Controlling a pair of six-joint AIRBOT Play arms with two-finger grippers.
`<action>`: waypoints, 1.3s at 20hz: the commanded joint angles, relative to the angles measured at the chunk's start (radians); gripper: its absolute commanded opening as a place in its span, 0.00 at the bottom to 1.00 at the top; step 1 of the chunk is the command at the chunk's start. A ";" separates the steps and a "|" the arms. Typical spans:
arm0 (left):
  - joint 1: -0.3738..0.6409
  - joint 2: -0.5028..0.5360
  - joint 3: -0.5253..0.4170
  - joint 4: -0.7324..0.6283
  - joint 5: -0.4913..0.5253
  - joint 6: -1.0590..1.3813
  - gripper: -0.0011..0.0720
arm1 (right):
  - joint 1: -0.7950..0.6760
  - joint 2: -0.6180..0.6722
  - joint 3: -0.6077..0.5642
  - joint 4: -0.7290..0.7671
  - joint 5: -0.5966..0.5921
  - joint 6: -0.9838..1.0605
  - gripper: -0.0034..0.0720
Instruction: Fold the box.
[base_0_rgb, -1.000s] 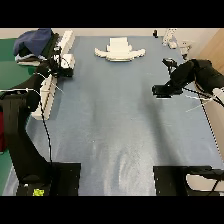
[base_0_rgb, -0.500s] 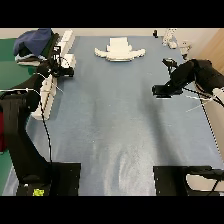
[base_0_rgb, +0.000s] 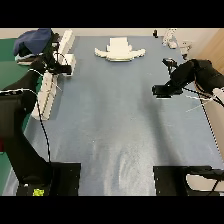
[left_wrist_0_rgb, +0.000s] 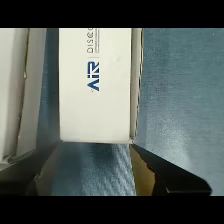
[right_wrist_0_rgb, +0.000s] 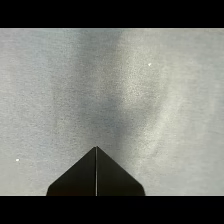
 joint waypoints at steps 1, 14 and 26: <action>0.009 0.082 0.032 0.032 -0.151 0.001 0.97 | 0.000 0.000 0.001 0.000 0.000 0.000 0.05; -0.045 0.459 0.016 -0.041 -0.678 -0.019 0.03 | 0.000 0.000 0.001 0.000 0.000 0.000 0.05; -0.441 1.204 -1.029 -0.023 -0.343 -0.323 0.03 | 0.000 0.000 0.001 0.000 0.000 0.000 0.05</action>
